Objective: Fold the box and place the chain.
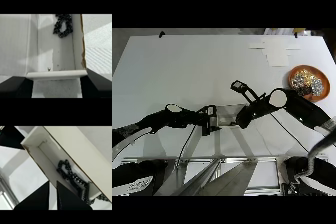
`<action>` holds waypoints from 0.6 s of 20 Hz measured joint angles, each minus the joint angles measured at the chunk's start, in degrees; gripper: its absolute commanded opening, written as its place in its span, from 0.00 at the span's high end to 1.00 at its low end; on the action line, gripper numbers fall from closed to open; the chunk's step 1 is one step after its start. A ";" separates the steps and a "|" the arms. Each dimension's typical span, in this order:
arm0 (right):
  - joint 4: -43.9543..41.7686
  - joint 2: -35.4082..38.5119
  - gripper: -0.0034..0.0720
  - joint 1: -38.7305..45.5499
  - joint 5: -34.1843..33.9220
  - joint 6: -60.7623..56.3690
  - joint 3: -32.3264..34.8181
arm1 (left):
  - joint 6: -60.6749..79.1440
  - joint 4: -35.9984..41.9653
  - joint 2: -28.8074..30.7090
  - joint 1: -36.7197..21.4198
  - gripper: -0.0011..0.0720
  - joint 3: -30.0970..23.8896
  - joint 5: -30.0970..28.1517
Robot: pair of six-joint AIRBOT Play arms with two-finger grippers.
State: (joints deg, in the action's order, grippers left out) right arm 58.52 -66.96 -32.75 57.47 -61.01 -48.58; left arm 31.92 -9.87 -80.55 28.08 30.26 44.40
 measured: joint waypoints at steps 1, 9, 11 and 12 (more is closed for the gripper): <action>0.83 0.76 0.81 0.11 0.57 0.00 -0.44 | -0.02 -0.02 0.00 0.00 0.89 0.00 0.00; 11.85 6.29 0.90 9.99 4.07 -2.89 -2.82 | 0.00 0.00 0.00 0.00 0.89 0.00 0.00; 14.49 5.07 0.87 13.38 4.20 -4.42 -2.93 | 0.00 0.00 0.00 0.00 0.89 0.00 0.00; 15.23 4.11 0.77 14.58 4.15 -5.14 -2.95 | 0.00 0.00 0.00 0.00 0.89 0.00 0.00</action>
